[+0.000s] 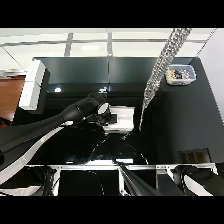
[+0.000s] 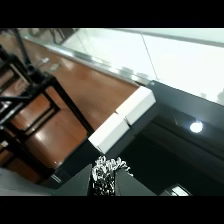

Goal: Fold the box and place the chain.

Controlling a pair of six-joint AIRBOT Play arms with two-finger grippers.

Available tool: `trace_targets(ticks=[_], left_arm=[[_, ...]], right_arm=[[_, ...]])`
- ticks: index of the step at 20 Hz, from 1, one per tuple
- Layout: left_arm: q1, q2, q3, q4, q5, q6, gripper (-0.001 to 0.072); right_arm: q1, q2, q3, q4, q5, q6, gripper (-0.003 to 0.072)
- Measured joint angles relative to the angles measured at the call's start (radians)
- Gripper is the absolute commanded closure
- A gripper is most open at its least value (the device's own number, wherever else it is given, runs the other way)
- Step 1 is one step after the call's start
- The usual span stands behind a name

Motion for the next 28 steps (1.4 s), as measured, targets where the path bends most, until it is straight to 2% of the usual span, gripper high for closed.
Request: trace_targets(ticks=[7,11,15,18,23,28], left_arm=[[0.000,0.000,0.000,0.000,0.000,0.000,0.0683],[0.000,0.000,0.000,0.000,0.000,0.000,0.0682],[0.002,0.000,0.000,0.000,-0.002,0.000,0.0682],[0.002,0.000,0.000,0.000,-0.002,0.000,0.0682],[0.002,0.000,0.000,0.001,-0.001,0.000,0.0682],[0.002,0.000,0.000,0.001,-0.001,0.000,0.0683]], right_arm=[[0.069,-0.044,0.000,-0.009,-0.024,-0.003,0.0675],[0.085,-0.074,-0.023,-0.050,0.038,-0.002,0.0675],[0.089,-0.083,-0.135,-0.142,0.170,-0.008,0.0675],[0.095,-0.085,-0.266,-0.174,0.208,-0.019,0.0675],[0.135,-0.085,-0.450,-0.123,0.139,-0.050,0.0675],[0.149,-0.085,-0.507,-0.041,0.090,-0.077,0.0675]])
